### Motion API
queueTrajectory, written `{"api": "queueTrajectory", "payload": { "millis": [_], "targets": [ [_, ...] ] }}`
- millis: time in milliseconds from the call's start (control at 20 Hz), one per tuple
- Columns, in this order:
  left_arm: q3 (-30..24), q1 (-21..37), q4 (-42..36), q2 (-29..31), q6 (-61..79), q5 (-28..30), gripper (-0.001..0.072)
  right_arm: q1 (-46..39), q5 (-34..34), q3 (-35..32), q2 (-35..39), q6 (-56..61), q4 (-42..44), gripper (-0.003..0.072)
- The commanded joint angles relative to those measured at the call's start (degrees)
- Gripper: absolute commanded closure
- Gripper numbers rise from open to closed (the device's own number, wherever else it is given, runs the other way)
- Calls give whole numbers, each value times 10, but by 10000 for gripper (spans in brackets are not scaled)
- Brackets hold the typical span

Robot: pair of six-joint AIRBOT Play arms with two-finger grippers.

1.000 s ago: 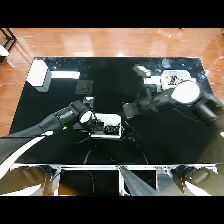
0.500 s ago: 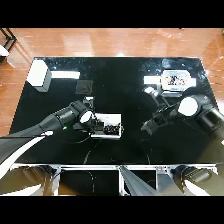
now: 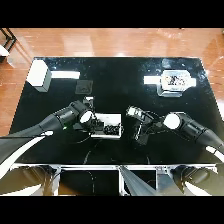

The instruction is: Fold the box and place the chain.

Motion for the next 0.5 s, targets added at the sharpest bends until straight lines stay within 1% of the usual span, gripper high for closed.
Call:
{"api": "queueTrajectory", "payload": {
  "millis": [0, 100, 450],
  "targets": [
    [0, 0, 0, 0, 0, -1, 684, 11, -61, -5, -21, -161, 107, -24],
    [0, 0, 0, 0, 0, -1, 684, 11, -61, -5, -40, -185, 137, -22],
    [0, 0, 0, 0, 0, -1, 684, 11, -65, -5, -78, -206, 156, -13]
  ]
}}
